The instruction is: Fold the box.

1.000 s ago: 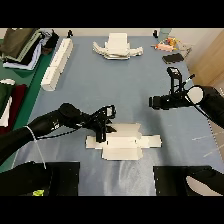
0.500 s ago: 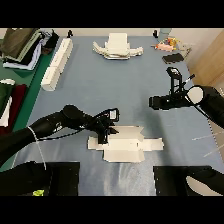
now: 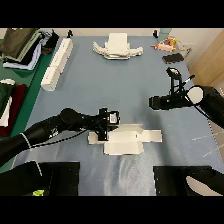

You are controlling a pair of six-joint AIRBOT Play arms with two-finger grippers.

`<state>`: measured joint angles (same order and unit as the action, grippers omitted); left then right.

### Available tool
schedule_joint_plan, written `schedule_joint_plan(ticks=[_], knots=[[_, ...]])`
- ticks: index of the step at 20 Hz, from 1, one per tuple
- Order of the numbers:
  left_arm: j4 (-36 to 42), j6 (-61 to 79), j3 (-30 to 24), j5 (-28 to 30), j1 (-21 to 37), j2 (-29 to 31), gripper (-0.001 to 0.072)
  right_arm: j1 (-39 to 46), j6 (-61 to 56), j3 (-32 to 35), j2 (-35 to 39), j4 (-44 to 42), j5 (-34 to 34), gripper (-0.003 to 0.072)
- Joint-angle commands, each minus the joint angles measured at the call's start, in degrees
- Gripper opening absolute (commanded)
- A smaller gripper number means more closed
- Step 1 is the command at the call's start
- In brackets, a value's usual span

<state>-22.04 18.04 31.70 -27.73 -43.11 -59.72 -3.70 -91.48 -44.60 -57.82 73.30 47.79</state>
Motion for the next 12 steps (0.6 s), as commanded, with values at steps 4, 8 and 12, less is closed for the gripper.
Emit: schedule_joint_plan(ticks=[4,8,12], knots=[[0.2,0.6,-4.4,6.2,-3.2,0.3,0.001,0.0,0.0,0.0,0.0,-0.1,0.0,0.0246],[1.5,0.5,-5.6,6.1,-4.1,0.3,0.0011,0.0,0.0,0.0,0.0,-0.2,-0.1,0.0247],[1.5,-0.1,-5.6,5.2,-4.1,0.3,0.0013,0.0,0.0,0.0,0.0,-0.3,0.0,0.0246]])
